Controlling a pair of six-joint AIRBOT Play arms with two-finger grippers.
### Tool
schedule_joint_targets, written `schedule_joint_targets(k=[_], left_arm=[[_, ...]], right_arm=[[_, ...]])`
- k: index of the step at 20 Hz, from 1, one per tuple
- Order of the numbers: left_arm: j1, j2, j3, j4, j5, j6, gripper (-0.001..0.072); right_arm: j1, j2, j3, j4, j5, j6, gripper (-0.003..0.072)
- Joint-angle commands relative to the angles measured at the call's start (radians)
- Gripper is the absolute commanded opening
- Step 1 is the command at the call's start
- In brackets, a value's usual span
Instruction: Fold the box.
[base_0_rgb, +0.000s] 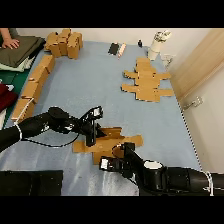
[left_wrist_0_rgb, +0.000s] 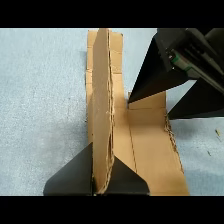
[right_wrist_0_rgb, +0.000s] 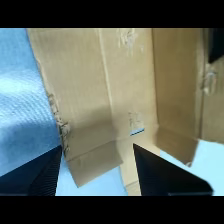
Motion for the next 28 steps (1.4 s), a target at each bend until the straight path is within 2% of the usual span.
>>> schedule_joint_targets(k=[1,6,12,15,19,25,28], left_arm=[[0.001,0.001,0.000,0.000,0.000,0.000,0.0013],[0.001,0.001,0.000,0.000,0.000,0.000,0.0013],[0.001,0.001,0.000,0.000,0.000,0.000,0.0013],[0.001,0.001,0.000,0.000,0.000,0.000,0.0013],[0.001,0.001,0.000,0.000,0.000,0.000,0.0013],[0.001,0.001,0.000,0.000,0.000,0.000,0.0013],[0.001,0.001,0.000,0.000,0.000,0.000,0.0013]], right_arm=[[0.000,-0.002,0.007,-0.067,-0.002,0.058,0.0645],[0.000,-0.003,0.062,-0.129,-0.026,0.215,0.0645],[0.000,-0.003,0.061,-0.091,-0.027,0.214,0.0650],[-0.002,-0.002,0.061,-0.091,-0.047,0.212,0.0720],[-0.074,0.048,0.061,-0.052,-0.032,0.207,0.0720],[-0.236,0.141,0.061,0.147,0.029,-0.182,0.0720],[-0.405,0.137,0.061,0.392,0.119,-0.554,0.0720]])
